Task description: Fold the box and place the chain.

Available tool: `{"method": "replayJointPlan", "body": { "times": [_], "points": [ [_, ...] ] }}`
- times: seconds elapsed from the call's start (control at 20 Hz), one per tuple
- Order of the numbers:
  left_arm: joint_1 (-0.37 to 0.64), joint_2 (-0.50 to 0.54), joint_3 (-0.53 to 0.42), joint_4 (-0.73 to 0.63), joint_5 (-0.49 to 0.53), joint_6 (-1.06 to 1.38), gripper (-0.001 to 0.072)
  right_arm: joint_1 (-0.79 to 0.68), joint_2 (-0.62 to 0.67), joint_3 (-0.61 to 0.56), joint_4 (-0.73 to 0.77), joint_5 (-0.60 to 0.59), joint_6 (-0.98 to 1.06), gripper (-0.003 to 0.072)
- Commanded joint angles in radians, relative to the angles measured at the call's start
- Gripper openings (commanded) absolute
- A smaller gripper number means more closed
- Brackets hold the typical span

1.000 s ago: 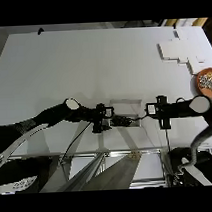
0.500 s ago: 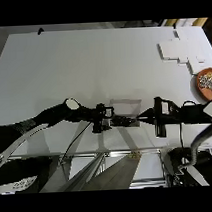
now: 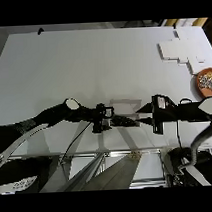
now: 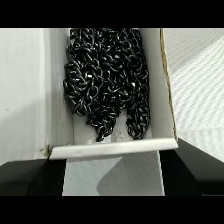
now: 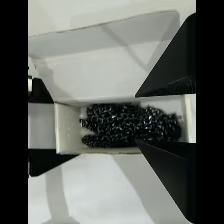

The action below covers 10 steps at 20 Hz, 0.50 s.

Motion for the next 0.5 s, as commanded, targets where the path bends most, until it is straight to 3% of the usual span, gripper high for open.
{"method": "replayJointPlan", "body": {
  "times": [0.0,0.15,0.3,0.45],
  "points": [
    [0.0,0.001,0.0,0.001,0.0,0.0,0.0314,0.0,-0.014,0.074,-0.018,-0.02,0.008,0.017],
    [0.0,0.001,0.0,0.001,0.0,0.0,0.0314,-0.022,-0.09,0.23,-0.016,-0.014,0.063,0.0019],
    [0.0,0.001,0.0,0.0,0.0,0.0,0.0314,-0.027,-0.254,0.323,-0.016,-0.076,0.197,0.0019],
    [0.0,0.001,0.0,0.0,0.0,0.0,0.0314,0.01,-0.399,0.329,-0.056,-0.082,0.238,0.0019]
  ]
}}
